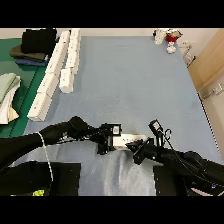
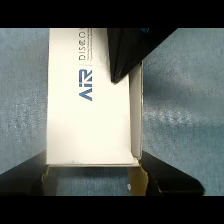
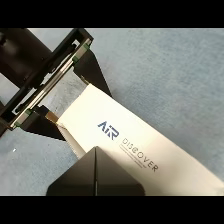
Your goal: Fold the box.
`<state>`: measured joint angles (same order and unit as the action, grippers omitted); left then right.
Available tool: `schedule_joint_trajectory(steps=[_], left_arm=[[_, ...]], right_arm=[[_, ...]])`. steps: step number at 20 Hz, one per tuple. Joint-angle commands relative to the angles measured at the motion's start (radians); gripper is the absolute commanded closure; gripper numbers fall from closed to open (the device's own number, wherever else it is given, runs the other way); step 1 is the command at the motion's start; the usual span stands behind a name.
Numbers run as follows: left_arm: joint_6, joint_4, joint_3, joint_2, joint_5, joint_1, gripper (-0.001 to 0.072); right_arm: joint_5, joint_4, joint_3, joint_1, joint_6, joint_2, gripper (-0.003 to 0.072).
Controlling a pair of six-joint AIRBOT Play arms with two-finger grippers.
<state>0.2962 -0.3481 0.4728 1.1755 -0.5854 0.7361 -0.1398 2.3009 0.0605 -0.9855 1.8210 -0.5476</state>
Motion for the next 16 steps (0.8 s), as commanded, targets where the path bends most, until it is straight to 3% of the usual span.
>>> schedule_joint_trajectory(steps=[1, 5, 7, 12, 16], left_arm=[[0.001, 0.000, 0.000, -0.001, 0.002, -0.001, 0.0211], [0.001, 0.000, 0.000, -0.001, 0.002, -0.001, 0.0212], [0.001, 0.000, 0.000, -0.001, 0.002, -0.001, 0.0212], [0.001, 0.000, 0.000, -0.001, 0.001, -0.001, 0.0212], [0.001, 0.000, 0.000, -0.001, 0.002, -0.001, 0.0212]], right_arm=[[0.008, -0.042, 0.039, -0.001, 0.001, 0.001, 0.0679], [-0.038, -0.114, 0.108, 0.008, 0.000, 0.000, 0.0642], [-0.137, -0.158, 0.153, 0.048, 0.000, -0.001, 0.0643], [-0.629, -0.466, 0.380, 0.285, -0.059, -0.047, 0.0681], [-0.946, -0.643, 0.635, 0.486, -0.025, -0.232, 0.0684]])
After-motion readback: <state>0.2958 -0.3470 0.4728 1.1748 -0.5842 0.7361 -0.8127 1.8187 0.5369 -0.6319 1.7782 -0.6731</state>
